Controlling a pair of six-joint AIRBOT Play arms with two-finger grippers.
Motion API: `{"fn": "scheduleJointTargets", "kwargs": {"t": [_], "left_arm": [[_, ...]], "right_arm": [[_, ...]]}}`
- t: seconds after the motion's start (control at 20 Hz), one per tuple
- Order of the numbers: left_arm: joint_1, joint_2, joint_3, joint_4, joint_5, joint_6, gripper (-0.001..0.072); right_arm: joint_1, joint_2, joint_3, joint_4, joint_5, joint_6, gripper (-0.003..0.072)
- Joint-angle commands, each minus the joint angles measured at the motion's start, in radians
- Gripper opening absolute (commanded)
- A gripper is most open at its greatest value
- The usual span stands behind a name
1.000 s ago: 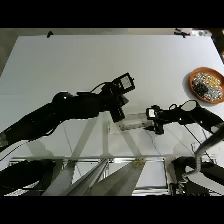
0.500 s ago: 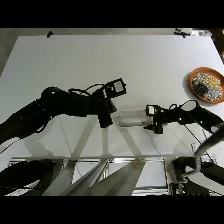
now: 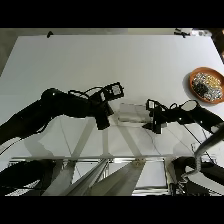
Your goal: Fold the box and place the chain.
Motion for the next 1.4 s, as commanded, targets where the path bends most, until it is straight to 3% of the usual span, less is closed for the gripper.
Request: {"fn": "scheduleJointTargets", "kwargs": {"t": [0.0,0.25,0.6,0.85,1.05,1.15,1.35], "left_arm": [[0.001,-0.001,-0.002,0.008,-0.008,0.004,0.0001],[0.0,-0.001,-0.002,0.008,-0.043,0.004,0.0001],[0.0,-0.01,-0.011,0.009,-0.036,0.004,0.0006],[-0.008,-0.085,-0.023,-0.002,0.021,0.005,0.0013],[-0.052,-0.13,-0.023,-0.013,0.014,0.028,0.0055],[-0.071,-0.135,-0.023,-0.014,0.013,0.031,0.0112],[-0.071,-0.14,-0.023,-0.014,0.014,0.03,0.0112]], "right_arm": [[0.0,0.001,0.0,-0.001,-0.002,-0.085,0.0437],[0.0,0.001,0.0,-0.001,0.0,-0.365,0.0437],[0.0,0.001,0.0,0.0,0.002,-0.363,0.0437],[0.0,0.001,0.0,-0.001,0.002,-0.363,0.0437],[0.0,0.001,0.0,0.0,0.002,-0.363,0.0437],[-0.001,0.001,0.0,0.0,0.002,-0.363,0.0437],[0.0,0.001,0.0,0.0,0.002,-0.363,0.0437]]}}
